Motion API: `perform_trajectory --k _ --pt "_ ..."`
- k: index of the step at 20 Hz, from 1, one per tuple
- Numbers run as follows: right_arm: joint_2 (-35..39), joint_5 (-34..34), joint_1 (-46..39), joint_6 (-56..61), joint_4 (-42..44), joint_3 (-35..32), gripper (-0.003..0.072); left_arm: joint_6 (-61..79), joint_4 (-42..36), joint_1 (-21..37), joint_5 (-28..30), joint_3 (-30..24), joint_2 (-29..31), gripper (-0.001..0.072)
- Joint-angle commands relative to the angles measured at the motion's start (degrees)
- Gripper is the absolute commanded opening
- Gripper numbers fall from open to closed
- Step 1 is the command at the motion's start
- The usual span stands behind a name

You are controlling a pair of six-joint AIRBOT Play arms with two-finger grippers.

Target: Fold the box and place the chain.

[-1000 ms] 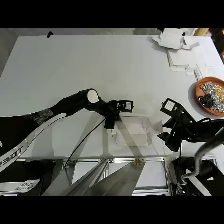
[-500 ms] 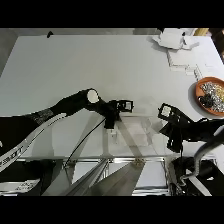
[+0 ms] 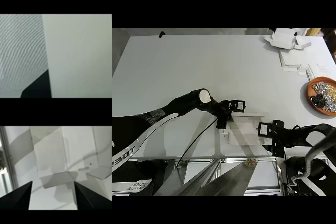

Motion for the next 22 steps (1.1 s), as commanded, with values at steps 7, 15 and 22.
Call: perform_trajectory --k 7,15,22 --pt "1.49 -18.53 12.79 -0.94 -5.92 -9.70 0.0706 0.09 -0.02 -0.02 0.00 0.02 0.00 0.0021" --pt "1.44 -21.64 14.60 -0.59 -12.13 -10.88 0.0676 0.09 0.00 -0.02 0.02 0.02 0.00 0.0021" --pt "1.44 -21.35 14.60 2.38 -12.90 -5.88 0.0649 0.09 0.00 -0.02 0.02 0.02 0.00 0.0021"
